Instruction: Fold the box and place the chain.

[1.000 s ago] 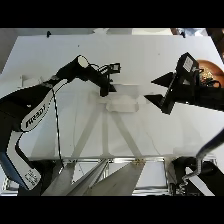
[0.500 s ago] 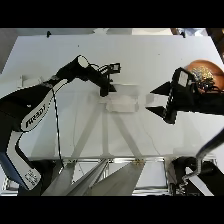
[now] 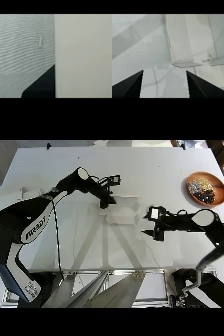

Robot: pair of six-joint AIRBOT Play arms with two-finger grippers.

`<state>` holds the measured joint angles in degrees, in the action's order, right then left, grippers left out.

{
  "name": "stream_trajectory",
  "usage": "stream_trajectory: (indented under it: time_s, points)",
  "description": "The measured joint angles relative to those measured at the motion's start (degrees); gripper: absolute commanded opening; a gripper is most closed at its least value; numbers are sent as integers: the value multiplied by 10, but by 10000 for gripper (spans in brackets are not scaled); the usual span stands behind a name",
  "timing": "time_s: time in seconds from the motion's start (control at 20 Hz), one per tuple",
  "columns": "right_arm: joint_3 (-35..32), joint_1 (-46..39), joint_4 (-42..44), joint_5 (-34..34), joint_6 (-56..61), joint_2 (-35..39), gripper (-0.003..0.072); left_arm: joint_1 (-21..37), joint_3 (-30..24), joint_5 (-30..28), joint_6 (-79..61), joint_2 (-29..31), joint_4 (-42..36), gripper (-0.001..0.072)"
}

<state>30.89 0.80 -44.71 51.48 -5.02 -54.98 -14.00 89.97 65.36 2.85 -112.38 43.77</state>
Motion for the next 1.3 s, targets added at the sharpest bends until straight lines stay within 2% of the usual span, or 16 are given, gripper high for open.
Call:
stream_trajectory:
  time_s: [0.3,0.65,0.95,1.3]
  points:
    - [-10,3,66,-96,-90,-111,602,0,0,0,0,0,0,16]
    - [-11,6,139,-169,-136,-169,602,0,0,0,0,0,0,16]
    - [-11,24,230,-200,-169,-184,602,0,0,0,0,0,0,16]
    - [-11,27,267,-274,-126,-164,602,0,0,0,0,0,0,16]
